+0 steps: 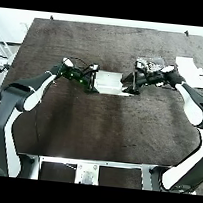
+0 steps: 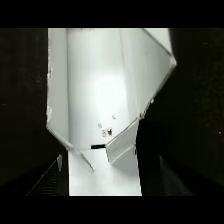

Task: Fold the box and place the chain.

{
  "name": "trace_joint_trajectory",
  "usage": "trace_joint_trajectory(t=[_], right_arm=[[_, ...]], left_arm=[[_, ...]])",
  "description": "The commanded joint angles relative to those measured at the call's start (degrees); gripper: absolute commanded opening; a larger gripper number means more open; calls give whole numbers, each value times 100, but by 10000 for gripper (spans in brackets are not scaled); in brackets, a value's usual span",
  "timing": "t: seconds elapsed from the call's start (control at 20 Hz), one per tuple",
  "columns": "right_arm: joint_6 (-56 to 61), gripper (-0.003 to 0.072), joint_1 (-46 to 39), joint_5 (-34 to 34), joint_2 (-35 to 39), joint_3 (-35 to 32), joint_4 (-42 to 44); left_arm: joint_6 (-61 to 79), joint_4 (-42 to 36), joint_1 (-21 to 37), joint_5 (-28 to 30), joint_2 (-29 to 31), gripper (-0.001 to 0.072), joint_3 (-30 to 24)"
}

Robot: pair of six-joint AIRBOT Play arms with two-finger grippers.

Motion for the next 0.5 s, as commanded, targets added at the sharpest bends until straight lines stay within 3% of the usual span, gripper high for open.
trace_joint_trajectory(t=[0.0, 0.05, 0.15, 0.3, 0.45], right_arm=[[247, 720, -201, 573, 282, 4, 352], [321, 570, -201, 776, 330, 4, 522], [319, -2, -109, 1309, 348, -4, 868], [319, 6, 173, 1270, 348, -48, 1174], [684, 5, 356, 485, 348, -42, 1421]], left_arm=[[2, 4, 4, -28, 2, 626, -2], [2, 4, 4, -28, 2, 626, -2], [2, 4, 4, -26, 2, 626, -2], [2, 4, 4, -26, 2, 626, -2], [2, 4, 4, -26, 2, 626, -2]])
